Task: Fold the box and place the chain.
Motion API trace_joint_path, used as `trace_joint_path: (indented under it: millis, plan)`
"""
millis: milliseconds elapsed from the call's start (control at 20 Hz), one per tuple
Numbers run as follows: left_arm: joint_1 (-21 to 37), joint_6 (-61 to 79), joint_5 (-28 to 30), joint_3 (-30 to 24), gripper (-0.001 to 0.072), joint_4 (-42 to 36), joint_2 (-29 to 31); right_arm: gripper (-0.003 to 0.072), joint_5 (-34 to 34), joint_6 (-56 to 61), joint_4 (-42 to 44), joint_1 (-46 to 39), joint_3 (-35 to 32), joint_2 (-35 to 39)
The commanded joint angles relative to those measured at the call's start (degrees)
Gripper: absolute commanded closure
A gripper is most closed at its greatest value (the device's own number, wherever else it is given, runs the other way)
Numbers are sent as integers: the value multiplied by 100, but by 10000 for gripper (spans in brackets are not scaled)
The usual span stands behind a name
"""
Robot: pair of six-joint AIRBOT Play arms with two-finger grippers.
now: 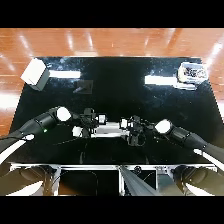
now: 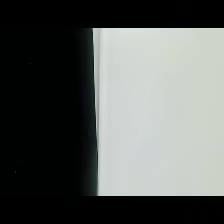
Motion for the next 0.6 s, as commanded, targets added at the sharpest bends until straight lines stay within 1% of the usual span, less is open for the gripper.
trace_joint_path:
  millis: [0, 200, 250, 300, 550]
  plan:
    - [0, -2, 2, 4, 689, 0, -2, 191, 2, -2, 0, 4, 2, -4]
    - [0, -2, 2, 4, 689, 0, -2, 190, 0, -2, 2, 4, 2, -4]
    - [0, -2, 2, 4, 689, 0, -2, 109, 0, -2, 2, 4, 2, -4]
    - [0, -2, 2, 4, 689, -2, -2, 49, 0, -2, 2, 4, 2, -4]
    - [0, -2, 2, 4, 689, -2, -2, 50, 0, -2, 2, 4, 2, -4]
